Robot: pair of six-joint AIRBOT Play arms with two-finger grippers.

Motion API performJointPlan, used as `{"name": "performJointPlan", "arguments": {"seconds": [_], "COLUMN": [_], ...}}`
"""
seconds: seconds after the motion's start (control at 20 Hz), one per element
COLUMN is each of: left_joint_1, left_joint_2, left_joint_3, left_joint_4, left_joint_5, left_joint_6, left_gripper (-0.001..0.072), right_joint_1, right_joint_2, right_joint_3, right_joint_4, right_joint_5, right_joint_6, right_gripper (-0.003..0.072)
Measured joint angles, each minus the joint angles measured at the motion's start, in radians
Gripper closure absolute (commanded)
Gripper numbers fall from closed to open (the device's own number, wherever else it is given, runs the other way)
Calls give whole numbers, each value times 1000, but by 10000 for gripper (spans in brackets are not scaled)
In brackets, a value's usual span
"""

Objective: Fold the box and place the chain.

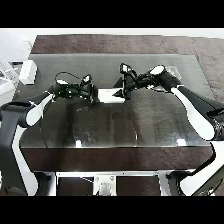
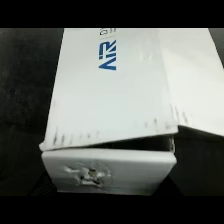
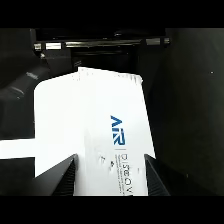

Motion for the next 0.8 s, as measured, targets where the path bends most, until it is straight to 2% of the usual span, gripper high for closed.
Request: {"name": "performJointPlan", "arguments": {"seconds": [0.2, 0.4, 0.8], "left_joint_1": [0, 0, 0], "left_joint_2": [0, 0, 0], "left_joint_3": [0, 0, 0], "left_joint_4": [0, 0, 0], "left_joint_5": [0, 0, 0], "left_joint_6": [0, 0, 0], "left_gripper": [187, 187, 187], "right_joint_1": [-9, -26, -24], "right_joint_2": [27, 71, 77], "right_joint_3": [-4, -57, -174], "right_joint_4": [11, 50, 170], "right_joint_5": [37, 61, -71], "right_joint_6": [-3, -13, -156], "right_gripper": [174, 174, 172]}}
